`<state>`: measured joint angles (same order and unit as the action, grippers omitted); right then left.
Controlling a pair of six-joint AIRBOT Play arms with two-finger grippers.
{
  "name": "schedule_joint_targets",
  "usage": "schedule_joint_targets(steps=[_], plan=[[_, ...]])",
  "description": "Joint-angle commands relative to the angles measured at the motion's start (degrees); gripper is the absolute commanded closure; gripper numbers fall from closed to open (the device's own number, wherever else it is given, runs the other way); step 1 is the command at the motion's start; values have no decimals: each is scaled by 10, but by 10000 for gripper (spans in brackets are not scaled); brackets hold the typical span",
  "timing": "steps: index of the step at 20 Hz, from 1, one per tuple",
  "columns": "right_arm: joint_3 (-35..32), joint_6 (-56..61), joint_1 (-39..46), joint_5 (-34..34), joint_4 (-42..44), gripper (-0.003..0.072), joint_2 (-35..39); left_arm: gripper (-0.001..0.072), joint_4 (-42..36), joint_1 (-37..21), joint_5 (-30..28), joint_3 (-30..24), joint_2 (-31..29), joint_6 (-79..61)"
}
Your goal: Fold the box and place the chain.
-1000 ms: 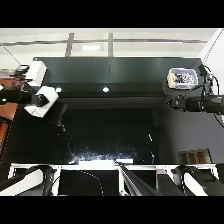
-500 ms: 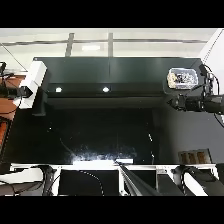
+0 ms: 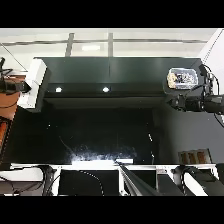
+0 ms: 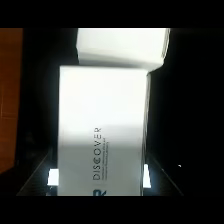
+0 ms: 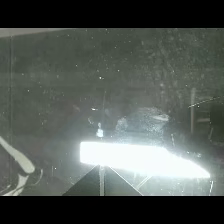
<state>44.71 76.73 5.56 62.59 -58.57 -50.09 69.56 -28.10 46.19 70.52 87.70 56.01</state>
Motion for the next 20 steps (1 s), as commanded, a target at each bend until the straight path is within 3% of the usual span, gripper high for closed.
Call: schedule_joint_targets(steps=[1,4,5,6,7,8,9,11,14,16,18,20], plan=[[0,0,0,1,0,641,0,-6,-1,2,73,29,-48,15],[0,0,0,2,0,641,0,1,-57,2,123,33,-117,52],[0,0,0,3,0,641,0,80,-89,4,144,32,-139,90],[0,0,0,6,0,641,0,331,-112,8,170,32,-156,124],[0,0,0,10,-1,640,2,646,-132,19,205,31,-172,142],[0,0,0,12,-4,640,5,683,-151,37,229,23,-188,143],[0,0,0,10,-10,641,14,684,-157,61,234,7,-208,143],[-2,0,-5,4,-44,641,45,685,-150,128,184,-64,-276,143],[-57,0,-24,-56,-105,641,130,685,-150,241,49,-241,-414,150],[-124,0,-24,-117,-107,640,189,684,-98,304,-35,-360,-500,141],[-159,0,-23,-137,-122,641,214,683,-41,320,-58,-422,-556,182],[-159,0,-24,-106,-118,642,215,682,-22,320,-56,-442,-592,188]])
